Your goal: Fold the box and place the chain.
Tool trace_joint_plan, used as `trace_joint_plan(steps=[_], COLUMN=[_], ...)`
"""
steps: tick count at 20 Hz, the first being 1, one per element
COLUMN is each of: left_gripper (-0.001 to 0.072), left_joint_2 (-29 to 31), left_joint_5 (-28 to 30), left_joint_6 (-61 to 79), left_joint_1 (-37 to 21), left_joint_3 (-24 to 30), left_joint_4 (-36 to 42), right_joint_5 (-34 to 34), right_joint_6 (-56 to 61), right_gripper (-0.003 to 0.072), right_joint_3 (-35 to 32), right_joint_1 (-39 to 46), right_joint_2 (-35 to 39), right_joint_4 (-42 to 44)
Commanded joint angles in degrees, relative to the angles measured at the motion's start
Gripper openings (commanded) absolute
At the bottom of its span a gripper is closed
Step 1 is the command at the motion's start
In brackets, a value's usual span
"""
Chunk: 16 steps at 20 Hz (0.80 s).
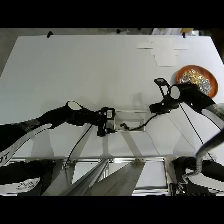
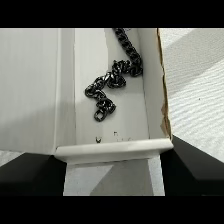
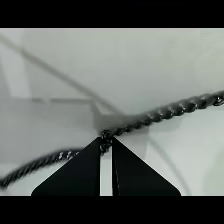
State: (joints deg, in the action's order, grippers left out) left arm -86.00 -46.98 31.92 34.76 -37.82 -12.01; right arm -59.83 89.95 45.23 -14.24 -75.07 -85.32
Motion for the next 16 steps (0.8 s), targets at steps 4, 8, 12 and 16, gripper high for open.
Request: trace_joint_plan(steps=[4,8,12,16], left_gripper=[0.0212,0.0212,0.0212,0.0212], left_joint_2=[0.0,0.0,0.0,0.0], left_joint_5=[0.02,0.0,-0.02,0.0], left_joint_6=[0.02,0.02,0.02,0.02], left_joint_1=[-0.04,-0.04,-0.02,-0.02], left_joint_3=[-0.07,-0.07,-0.07,-0.07], left_joint_4=[-0.02,-0.02,-0.02,-0.02], right_joint_5=[-9.97,-14.16,-13.38,-9.07], right_joint_6=[-3.45,-8.24,-10.73,-13.42], right_gripper=[0.0015,0.0015,0.0015,0.0016], right_joint_3=[0.09,0.07,0.07,0.0], right_joint_1=[0.02,0.02,0.02,0.02], right_joint_2=[15.56,29.03,37.38,38.66], right_joint_4=[1.49,14.45,27.47,37.86])
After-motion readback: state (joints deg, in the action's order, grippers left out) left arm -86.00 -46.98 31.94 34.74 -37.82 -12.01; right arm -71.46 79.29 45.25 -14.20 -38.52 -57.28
